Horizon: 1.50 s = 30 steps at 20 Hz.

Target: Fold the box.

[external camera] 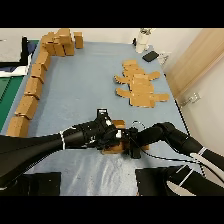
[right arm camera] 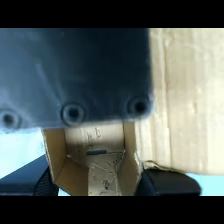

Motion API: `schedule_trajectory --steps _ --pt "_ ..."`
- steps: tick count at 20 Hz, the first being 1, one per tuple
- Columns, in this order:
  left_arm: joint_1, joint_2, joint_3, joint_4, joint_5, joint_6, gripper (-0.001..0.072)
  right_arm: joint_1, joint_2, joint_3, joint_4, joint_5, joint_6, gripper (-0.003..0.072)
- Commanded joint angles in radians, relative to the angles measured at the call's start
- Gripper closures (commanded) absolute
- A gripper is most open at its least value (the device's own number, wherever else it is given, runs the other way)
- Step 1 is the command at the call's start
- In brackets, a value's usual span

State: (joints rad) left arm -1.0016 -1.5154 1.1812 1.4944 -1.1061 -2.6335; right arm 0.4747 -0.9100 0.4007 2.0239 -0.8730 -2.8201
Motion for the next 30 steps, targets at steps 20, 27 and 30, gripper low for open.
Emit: schedule_trajectory --steps 20,27,30 --pt "0.207 0.092 0.002 -0.310 -0.080 0.182 0.0018 0.001 -0.001 0.000 0.000 0.000 0.000 0.0136" --pt "0.372 0.092 0.002 -0.425 -0.180 0.292 0.0019 0.001 -0.001 0.000 0.000 0.000 0.000 0.0136" --pt "0.414 0.092 0.002 -0.423 -0.213 0.380 0.0378 0.001 -0.001 0.000 0.000 0.000 0.000 0.0135"
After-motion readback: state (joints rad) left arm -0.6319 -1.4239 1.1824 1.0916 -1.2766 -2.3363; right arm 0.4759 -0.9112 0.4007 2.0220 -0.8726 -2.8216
